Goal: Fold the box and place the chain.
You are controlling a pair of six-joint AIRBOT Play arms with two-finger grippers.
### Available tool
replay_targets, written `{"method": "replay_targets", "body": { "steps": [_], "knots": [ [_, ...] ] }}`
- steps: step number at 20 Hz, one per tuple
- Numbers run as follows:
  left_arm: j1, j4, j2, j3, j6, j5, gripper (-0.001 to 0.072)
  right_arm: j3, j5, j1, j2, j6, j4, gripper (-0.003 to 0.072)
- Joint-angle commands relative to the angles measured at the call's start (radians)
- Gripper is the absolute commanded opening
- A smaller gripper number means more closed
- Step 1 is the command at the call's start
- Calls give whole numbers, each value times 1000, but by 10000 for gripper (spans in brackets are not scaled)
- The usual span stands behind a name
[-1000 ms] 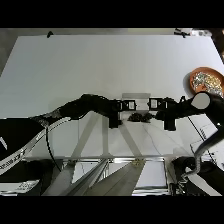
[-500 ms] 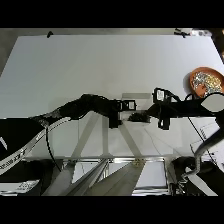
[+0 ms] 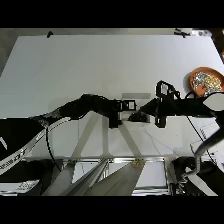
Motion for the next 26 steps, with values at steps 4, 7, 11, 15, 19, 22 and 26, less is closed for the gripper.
{"method": "replay_targets", "body": {
  "steps": [4,7,11,15,19,22,26],
  "knots": [
    [0,0,-1,0,0,0,275,1,-29,0,-25,100,-109,16],
    [0,0,-1,0,0,0,275,1,-39,0,-79,210,-143,17],
    [0,0,-1,0,0,0,275,1,-9,0,-158,228,-148,107],
    [0,0,-1,0,0,0,275,1,24,0,-198,232,-151,158],
    [0,0,-1,0,0,0,275,36,27,0,-193,327,-193,300],
    [0,0,-1,0,0,0,275,143,50,-80,-193,489,-283,221],
    [0,0,-1,0,0,0,275,273,25,-249,-195,652,-250,112]
  ]
}}
